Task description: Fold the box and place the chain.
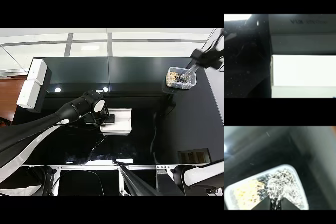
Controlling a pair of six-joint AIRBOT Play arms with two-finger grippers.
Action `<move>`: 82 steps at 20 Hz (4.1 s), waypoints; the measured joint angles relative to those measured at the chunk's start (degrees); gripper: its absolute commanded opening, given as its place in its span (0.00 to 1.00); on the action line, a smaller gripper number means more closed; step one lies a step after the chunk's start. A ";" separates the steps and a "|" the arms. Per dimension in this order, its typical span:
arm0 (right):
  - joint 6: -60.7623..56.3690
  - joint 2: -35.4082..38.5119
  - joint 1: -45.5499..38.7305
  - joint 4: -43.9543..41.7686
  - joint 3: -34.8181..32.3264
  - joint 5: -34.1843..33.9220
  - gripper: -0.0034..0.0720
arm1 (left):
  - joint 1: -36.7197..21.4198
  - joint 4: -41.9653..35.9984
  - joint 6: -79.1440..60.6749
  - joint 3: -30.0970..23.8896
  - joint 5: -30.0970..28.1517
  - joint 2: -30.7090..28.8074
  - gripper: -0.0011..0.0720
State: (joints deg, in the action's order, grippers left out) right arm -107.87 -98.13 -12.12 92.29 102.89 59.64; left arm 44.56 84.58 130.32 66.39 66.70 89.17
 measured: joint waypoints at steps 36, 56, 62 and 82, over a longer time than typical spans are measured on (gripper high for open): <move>18.27 38.88 41.18 -29.90 -17.25 9.35 0.06 | 0.00 0.00 -0.04 0.00 1.33 0.00 0.05; 15.23 38.66 45.18 -31.50 -36.59 9.81 0.06 | 0.00 0.02 -0.04 0.00 1.53 0.00 0.05; 15.37 38.66 45.68 -33.42 -37.33 7.48 0.06 | 0.00 0.00 -0.04 0.00 1.53 0.00 0.05; 14.34 39.91 40.79 -31.04 -47.56 0.57 0.34 | 0.00 0.02 -0.04 0.00 1.53 0.00 0.05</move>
State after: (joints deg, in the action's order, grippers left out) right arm -93.54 -58.22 28.67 61.25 55.33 60.20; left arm 44.56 84.60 130.28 66.39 68.23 89.17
